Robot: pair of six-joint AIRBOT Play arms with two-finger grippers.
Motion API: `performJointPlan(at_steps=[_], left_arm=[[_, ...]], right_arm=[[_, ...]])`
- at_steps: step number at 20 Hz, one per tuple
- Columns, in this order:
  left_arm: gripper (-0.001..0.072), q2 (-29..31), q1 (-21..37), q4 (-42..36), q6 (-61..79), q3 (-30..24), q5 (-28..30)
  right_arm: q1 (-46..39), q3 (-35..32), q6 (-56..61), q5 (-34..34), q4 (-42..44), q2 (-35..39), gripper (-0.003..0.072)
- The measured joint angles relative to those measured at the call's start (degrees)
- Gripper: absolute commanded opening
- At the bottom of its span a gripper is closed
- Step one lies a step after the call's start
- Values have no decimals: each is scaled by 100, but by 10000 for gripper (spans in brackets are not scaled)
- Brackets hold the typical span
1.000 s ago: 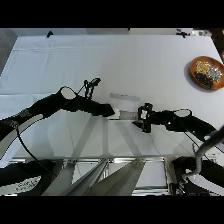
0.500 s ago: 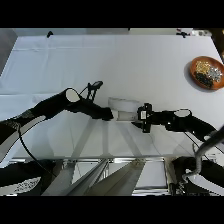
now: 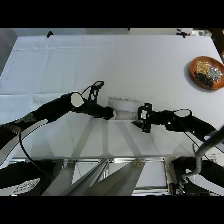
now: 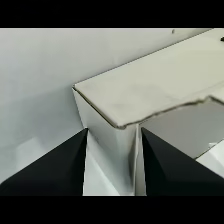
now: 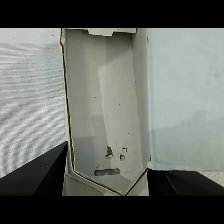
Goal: Fold the box and place the chain.
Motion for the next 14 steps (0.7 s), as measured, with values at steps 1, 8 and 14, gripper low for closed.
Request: performJointPlan(at_steps=[1, 8, 14], left_arm=[[346, 39, -11, 33, -26, 2, 24], [401, 492, -33, 603, -428, 31, -317], [414, 1014, 98, 1764, -1268, 647, -1556]], right_arm=[[0, 0, 0, 0, 0, 0, 338], [0, 0, -7, 15, -4, 0, 338], [0, 0, -7, 17, -4, 0, 338]])
